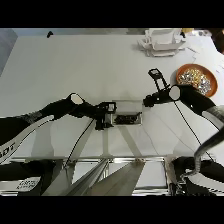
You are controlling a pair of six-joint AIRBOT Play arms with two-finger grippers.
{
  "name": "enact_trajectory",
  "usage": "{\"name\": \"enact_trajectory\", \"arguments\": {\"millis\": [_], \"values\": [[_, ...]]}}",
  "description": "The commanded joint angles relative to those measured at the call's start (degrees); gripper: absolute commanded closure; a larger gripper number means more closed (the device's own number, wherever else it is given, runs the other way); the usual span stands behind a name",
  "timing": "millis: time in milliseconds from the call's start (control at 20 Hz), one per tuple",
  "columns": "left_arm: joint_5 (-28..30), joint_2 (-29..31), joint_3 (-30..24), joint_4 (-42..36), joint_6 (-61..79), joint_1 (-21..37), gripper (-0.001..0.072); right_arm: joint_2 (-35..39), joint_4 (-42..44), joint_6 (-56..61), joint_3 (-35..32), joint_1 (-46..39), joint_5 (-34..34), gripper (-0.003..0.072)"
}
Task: Fold the box and place the chain.
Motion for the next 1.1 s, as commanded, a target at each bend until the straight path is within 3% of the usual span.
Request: {"name": "enact_trajectory", "arguments": {"millis": [0, 300, 450, 650, 1050], "values": [[0.0, 0.0, 0.1, 0.0, 0.0, 0.1, 0.0622, -2.3, -0.8, 0.0, 0.0, 0.4, -1.2, 0.0399], [0.0, 0.0, 0.1, 0.0, 0.0, 0.1, 0.0622, -3.1, -0.7, 0.0, 0.0, 0.4, -0.6, 0.0485], [0.0, 0.0, 0.1, 0.0, 0.0, 0.1, 0.0622, -2.9, -0.8, -0.1, 0.0, 0.4, 0.2, 0.0670], [0.0, 0.0, 0.1, 0.0, 0.0, 0.1, 0.0622, 2.7, -1.7, -0.1, 0.0, 0.4, 2.3, 0.0671], [0.0, 0.0, 0.1, 0.0, 0.0, 0.1, 0.0622, 25.6, 0.2, -0.1, 0.0, 0.4, 11.6, 0.0671]]}}
